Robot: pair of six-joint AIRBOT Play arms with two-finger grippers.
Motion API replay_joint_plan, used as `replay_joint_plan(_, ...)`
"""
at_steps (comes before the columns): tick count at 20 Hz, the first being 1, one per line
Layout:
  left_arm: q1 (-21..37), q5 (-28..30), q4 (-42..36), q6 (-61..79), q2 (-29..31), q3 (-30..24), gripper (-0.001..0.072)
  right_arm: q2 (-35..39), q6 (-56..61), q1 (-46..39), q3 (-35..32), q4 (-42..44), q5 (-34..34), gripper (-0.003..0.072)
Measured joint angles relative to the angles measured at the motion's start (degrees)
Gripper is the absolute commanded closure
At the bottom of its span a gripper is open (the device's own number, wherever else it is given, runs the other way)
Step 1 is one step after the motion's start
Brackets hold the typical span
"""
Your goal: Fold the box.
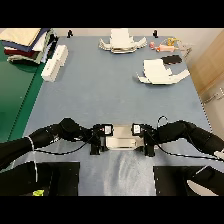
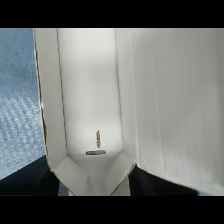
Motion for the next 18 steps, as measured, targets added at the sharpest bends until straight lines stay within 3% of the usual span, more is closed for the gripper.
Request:
replay_joint_plan(15,0.00,-0.07,-0.09,-0.02,0.00,0.02,0.0223,0.00,-0.02,0.00,0.00,0.00,-0.02,0.0163)
replay_joint_plan(17,0.00,-0.04,-0.11,0.00,0.00,0.00,0.0223,0.00,-0.02,0.00,0.00,-0.07,0.00,-0.0032)
replay_joint_plan(18,0.00,0.09,-0.22,-0.02,0.00,0.02,0.0223,-0.02,0.02,0.00,-0.02,-0.48,-0.13,-0.0031)
